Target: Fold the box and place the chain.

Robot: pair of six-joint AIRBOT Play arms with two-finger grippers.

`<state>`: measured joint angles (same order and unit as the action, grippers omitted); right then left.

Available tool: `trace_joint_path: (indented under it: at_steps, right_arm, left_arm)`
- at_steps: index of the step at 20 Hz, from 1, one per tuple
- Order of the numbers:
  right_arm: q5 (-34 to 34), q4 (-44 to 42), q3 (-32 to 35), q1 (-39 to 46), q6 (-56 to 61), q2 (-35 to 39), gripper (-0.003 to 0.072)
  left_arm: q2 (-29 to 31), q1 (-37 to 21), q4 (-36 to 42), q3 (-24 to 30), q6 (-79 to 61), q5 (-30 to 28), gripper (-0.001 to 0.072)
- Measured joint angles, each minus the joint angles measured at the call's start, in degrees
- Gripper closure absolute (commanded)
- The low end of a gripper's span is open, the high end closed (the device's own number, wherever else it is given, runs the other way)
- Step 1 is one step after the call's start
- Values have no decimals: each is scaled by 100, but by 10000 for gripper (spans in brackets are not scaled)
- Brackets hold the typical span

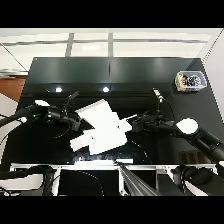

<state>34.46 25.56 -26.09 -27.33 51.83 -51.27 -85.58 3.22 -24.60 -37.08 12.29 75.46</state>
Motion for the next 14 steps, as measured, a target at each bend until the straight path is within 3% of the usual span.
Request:
trace_joint_path:
  at_steps: [1, 2, 3, 4, 5, 6, 7, 11, 14]
  right_arm:
    - [0, 2, 0, 0, 0, 0, 645]
    - [0, 11, 0, 0, 2, 0, 645]
    - [0, 33, 0, 0, 2, 0, 645]
    - [0, 76, 0, 0, 2, 0, 643]
    - [2, 107, 0, 2, 13, 0, 481]
    - [0, 125, 0, 22, 28, 0, 26]
    - [7, 146, 0, 52, 44, 0, -26]
    - [317, 540, -186, 505, 136, 0, -25]
    - [964, 1443, -610, 1088, 85, 0, -24]
  left_arm:
    - [-4, 0, -2, 0, -13, 4, 556]
    - [-4, 0, -9, 0, -20, 11, 644]
    - [-4, 0, -28, 0, -39, 26, 677]
    - [-4, 2, -57, -2, -74, 66, 678]
    - [-4, 7, -116, -11, -72, 61, 678]
    - [-7, 4, -223, -26, -42, -4, 679]
    - [-2, 0, -291, -46, -37, 7, 680]
    - [155, 168, -560, -254, -79, 55, 682]
    - [573, 732, -1102, -501, -140, 7, 682]
